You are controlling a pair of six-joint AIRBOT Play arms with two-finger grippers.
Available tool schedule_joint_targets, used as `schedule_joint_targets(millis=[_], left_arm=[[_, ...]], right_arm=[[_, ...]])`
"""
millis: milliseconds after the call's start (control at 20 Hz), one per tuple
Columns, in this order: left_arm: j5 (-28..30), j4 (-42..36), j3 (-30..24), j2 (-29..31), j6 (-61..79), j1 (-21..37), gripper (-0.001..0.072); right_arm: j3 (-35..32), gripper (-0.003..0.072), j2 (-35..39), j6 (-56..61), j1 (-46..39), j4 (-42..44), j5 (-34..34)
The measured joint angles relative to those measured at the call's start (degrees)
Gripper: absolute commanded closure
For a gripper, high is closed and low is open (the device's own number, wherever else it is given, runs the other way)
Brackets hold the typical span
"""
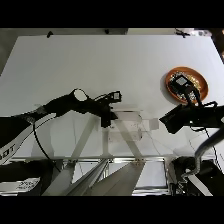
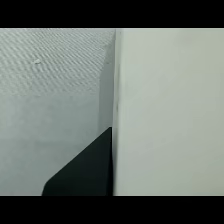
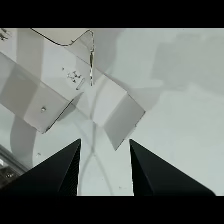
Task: Fold the box and place the chain.
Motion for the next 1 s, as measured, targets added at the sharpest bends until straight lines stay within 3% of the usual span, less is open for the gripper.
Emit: schedule_joint_targets(millis=[750,800,850,900,1000], left_arm=[[3.48,-2.51,-0.02,-1.99,4.52,-0.24,0.0701],[3.48,-2.56,-0.02,-2.03,4.55,-0.24,0.0701],[3.48,-2.58,-0.02,-2.03,4.59,-0.24,0.0701],[3.45,-2.58,-0.02,-2.03,4.63,-0.24,0.0701],[3.37,-2.6,-0.02,-2.03,4.68,-0.24,0.0701]], right_arm=[[-1.66,0.0358,-1.33,-4.83,0.0,-0.17,-1.68],[-1.77,0.0451,-1.38,-6.03,-0.02,-0.15,-1.66],[-1.84,0.061,-1.4,-7.43,0.0,-0.09,-1.55],[-1.9,0.0676,-1.44,-9.22,0.0,0.2,-1.36],[-1.97,0.0678,-1.49,-13.57,0.02,1.51,0.02]])
